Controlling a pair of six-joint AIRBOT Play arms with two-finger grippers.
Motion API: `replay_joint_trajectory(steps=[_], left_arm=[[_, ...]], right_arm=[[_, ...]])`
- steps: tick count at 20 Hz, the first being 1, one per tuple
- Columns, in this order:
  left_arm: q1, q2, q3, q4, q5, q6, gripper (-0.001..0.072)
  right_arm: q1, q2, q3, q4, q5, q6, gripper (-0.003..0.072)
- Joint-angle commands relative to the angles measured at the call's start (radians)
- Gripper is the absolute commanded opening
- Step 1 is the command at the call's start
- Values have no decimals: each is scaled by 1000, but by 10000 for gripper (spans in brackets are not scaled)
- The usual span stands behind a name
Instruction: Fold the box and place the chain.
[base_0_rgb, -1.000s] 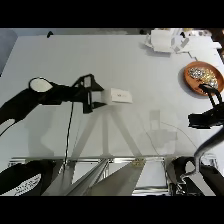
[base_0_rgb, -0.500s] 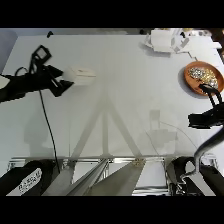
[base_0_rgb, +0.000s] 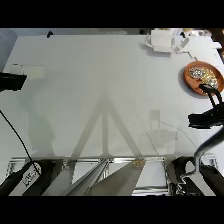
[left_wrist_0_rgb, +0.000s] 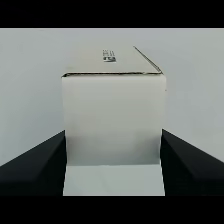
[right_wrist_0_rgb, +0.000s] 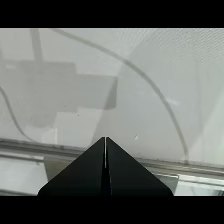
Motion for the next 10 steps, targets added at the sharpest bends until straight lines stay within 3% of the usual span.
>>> replay_joint_trajectory(steps=[1, 10], left_arm=[[37, 5, -74, 13, 43, -44, 0], [37, 5, -257, 294, 3, -303, 3]], right_arm=[[-1, 1, 0, 0, 0, 0, 17], [-1, 1, 0, 0, 0, 0, 17]])
